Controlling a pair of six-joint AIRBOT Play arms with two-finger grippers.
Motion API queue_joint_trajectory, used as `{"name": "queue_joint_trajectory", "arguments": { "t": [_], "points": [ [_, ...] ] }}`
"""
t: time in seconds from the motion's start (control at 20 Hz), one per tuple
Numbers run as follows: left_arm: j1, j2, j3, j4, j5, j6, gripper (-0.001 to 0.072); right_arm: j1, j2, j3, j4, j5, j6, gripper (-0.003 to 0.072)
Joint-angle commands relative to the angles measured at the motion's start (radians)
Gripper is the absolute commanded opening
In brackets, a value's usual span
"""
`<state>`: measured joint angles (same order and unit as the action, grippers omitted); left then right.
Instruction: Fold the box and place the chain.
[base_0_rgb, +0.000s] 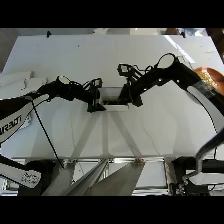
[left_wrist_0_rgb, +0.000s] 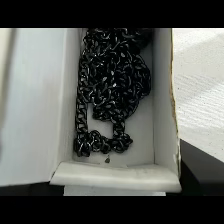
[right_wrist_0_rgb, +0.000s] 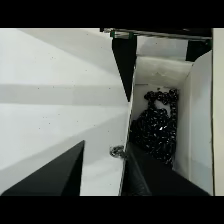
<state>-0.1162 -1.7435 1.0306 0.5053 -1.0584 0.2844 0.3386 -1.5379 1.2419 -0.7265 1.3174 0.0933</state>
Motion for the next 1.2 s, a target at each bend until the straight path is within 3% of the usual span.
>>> {"name": "queue_joint_trajectory", "arguments": {
  "t": [0.0, 0.15, 0.4, 0.55, 0.6, 0.8, 0.9, 1.05, 1.1, 1.15],
  "points": [
    [0.000, 0.000, 0.001, 0.000, 0.000, 0.000, 0.0364, -0.010, 0.010, 0.001, 0.001, 0.029, 0.110, 0.0323],
    [0.000, 0.000, 0.001, 0.000, 0.000, 0.000, 0.0364, -0.026, 0.034, 0.018, 0.001, 0.005, 0.126, 0.0320],
    [0.000, 0.000, 0.001, 0.000, 0.000, 0.000, 0.0364, -0.042, 0.040, 0.207, 0.000, -0.021, 0.255, 0.0269],
    [0.000, 0.000, 0.001, 0.000, 0.000, 0.000, 0.0364, -0.049, 0.039, 0.248, -0.008, -0.208, 0.385, 0.0248],
    [0.000, 0.000, 0.001, 0.000, 0.000, 0.000, 0.0364, -0.049, 0.035, 0.248, -0.026, -0.248, 0.424, 0.0192],
    [0.000, 0.000, 0.001, 0.000, 0.000, 0.000, 0.0364, -0.023, 0.032, 0.243, -0.174, -0.055, 0.431, 0.0176],
    [0.000, 0.000, 0.001, 0.000, 0.000, 0.000, 0.0364, -0.002, 0.047, 0.210, -0.249, 0.000, 0.431, 0.0178],
    [0.000, 0.000, 0.001, 0.000, 0.000, 0.000, 0.0364, 0.012, 0.150, 0.055, -0.254, -0.076, 0.431, 0.0183],
    [0.000, 0.000, 0.001, 0.000, 0.000, 0.000, 0.0364, 0.020, 0.204, -0.016, -0.253, -0.122, 0.431, 0.0202],
    [0.000, 0.000, 0.001, 0.000, 0.000, 0.000, 0.0364, 0.032, 0.252, -0.080, -0.254, -0.166, 0.431, 0.0275]
  ]
}}
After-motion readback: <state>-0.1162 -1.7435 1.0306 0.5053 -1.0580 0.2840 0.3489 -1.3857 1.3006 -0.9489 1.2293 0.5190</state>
